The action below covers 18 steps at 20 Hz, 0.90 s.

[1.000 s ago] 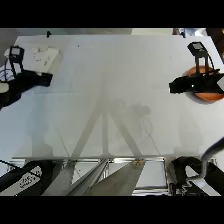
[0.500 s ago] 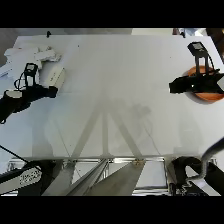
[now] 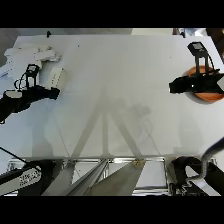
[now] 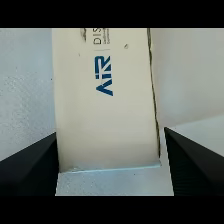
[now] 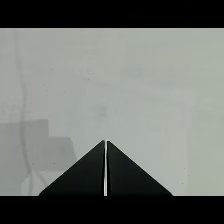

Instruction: Fold the box and place the chain.

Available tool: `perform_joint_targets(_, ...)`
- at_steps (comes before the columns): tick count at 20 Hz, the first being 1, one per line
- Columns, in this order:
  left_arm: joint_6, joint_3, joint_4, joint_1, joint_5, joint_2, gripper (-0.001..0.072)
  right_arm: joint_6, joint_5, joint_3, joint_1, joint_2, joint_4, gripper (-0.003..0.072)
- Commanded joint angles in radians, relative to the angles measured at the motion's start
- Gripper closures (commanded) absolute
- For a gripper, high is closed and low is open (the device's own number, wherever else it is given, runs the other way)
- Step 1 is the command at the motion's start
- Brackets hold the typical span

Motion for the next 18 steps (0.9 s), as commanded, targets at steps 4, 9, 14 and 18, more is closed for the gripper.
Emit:
perform_joint_targets(4, 0.000, 0.000, 0.125, 0.001, -0.047, 0.238, -0.0008, 0.000, 0.000, 0.001, 0.000, 0.001, 0.000, 0.0677)
perform_joint_targets(9, 0.001, 0.000, 0.130, 0.001, -0.047, 0.487, -0.0007, 0.000, 0.000, 0.001, 0.000, 0.001, 0.000, 0.0677)
perform_joint_targets(14, 0.001, 0.000, 0.130, 0.001, -0.040, 0.643, -0.0006, 0.000, 0.000, 0.001, 0.000, 0.001, 0.000, 0.0677)
perform_joint_targets(18, 0.000, 0.000, 0.129, 0.000, -0.057, 0.658, -0.0005, 0.000, 0.000, 0.001, 0.000, 0.001, 0.000, 0.0677)
